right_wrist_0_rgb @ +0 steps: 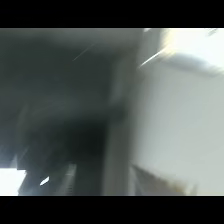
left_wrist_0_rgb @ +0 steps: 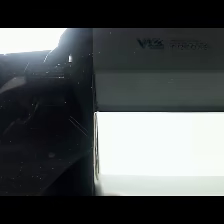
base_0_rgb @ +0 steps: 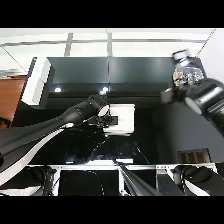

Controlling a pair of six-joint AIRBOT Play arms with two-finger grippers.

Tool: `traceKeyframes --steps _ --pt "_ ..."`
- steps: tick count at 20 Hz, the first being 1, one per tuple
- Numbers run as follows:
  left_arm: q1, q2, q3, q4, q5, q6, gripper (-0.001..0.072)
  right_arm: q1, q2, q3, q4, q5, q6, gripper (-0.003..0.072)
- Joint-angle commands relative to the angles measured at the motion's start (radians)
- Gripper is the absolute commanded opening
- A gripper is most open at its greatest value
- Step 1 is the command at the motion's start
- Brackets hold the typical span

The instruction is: Fold the box and place the chain.

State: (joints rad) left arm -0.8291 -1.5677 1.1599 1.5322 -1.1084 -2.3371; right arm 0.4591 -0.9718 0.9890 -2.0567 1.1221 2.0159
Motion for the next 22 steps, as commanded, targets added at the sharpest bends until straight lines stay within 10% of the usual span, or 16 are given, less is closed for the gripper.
traceKeyframes --steps 1,5,14,22 --pt "0.000 0.000 0.000 0.000 0.000 0.000 0.0027 -0.228 -0.017 -0.024 -0.103 -0.324 0.002 0.0706" --pt "0.000 0.000 0.000 0.000 0.000 0.000 0.0027 -0.481 -0.266 0.024 0.049 -0.512 0.011 0.0700" --pt "0.000 0.000 0.000 0.000 0.000 0.000 0.0027 -0.768 -0.981 0.887 0.506 -0.015 -0.108 0.0699" --pt "0.000 0.000 0.000 0.000 -0.001 0.000 0.0027 -0.792 -1.100 1.007 0.508 -0.040 -0.098 0.0649"
